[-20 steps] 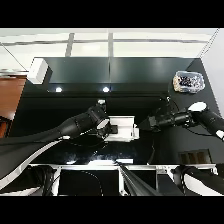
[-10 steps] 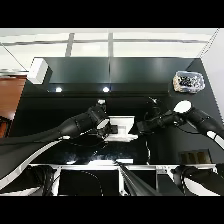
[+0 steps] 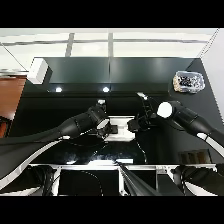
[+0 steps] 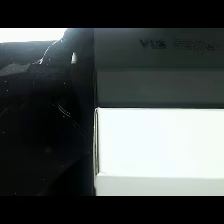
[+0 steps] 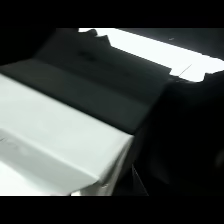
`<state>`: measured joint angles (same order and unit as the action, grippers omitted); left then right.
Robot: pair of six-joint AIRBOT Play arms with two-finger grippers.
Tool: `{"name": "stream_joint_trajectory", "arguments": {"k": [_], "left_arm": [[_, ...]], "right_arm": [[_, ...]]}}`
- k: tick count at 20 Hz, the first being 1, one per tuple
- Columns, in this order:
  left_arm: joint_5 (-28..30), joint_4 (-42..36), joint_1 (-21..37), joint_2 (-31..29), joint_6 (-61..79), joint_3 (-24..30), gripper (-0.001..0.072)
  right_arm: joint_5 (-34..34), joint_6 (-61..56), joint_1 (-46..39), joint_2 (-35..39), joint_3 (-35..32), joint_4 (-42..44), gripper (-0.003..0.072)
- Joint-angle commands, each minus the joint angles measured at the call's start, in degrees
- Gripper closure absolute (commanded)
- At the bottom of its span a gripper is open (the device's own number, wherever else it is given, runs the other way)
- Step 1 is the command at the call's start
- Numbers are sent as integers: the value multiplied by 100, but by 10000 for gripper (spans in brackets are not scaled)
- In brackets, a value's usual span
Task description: Fold the box and place the chain.
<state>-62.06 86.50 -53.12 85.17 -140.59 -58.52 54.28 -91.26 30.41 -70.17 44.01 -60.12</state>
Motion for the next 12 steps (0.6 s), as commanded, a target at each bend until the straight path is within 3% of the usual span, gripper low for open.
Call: {"name": "stream_joint_trajectory", "arguments": {"k": [1, 2, 3, 12], "left_arm": [[0, 2, 2, 0, 0, 2, 681], [0, 2, 2, 0, 0, 2, 682], [0, 0, 2, 0, 0, 2, 681], [7, 2, 4, 0, 0, 2, 681]], "right_arm": [[168, -1283, 531, -168, 319, -1191, 270], [208, -1502, 682, -208, 398, -1316, 286], [208, -1683, 809, -229, 446, -1462, 382], [310, -3303, 1375, -494, 527, -1884, 382]]}}
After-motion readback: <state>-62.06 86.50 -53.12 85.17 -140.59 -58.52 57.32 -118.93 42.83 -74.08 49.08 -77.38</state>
